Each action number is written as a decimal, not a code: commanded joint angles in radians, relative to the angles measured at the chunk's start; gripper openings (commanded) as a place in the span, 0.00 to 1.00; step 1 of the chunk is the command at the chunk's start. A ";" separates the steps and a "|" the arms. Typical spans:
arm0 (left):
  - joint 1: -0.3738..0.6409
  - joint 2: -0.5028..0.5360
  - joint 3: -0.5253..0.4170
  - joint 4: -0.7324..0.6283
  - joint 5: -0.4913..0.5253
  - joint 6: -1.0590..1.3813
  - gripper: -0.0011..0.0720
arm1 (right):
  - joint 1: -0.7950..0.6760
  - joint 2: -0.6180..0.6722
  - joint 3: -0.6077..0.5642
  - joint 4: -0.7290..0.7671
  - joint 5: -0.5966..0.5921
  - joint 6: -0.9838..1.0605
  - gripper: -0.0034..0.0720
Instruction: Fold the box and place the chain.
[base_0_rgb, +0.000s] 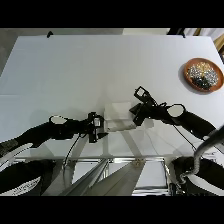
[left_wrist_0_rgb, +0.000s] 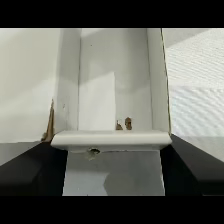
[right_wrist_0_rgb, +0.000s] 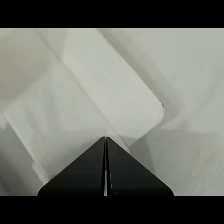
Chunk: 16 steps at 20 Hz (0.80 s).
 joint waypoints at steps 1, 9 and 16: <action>0.000 0.001 0.000 -0.001 0.001 -0.001 0.20 | 0.000 -0.002 0.003 -0.129 0.100 0.095 0.07; 0.000 0.001 0.000 -0.001 0.001 -0.001 0.20 | -0.070 0.198 0.061 -0.172 0.158 0.119 0.07; 0.000 0.001 0.000 -0.001 0.001 -0.001 0.20 | -0.211 0.311 0.060 -0.410 0.490 0.104 0.07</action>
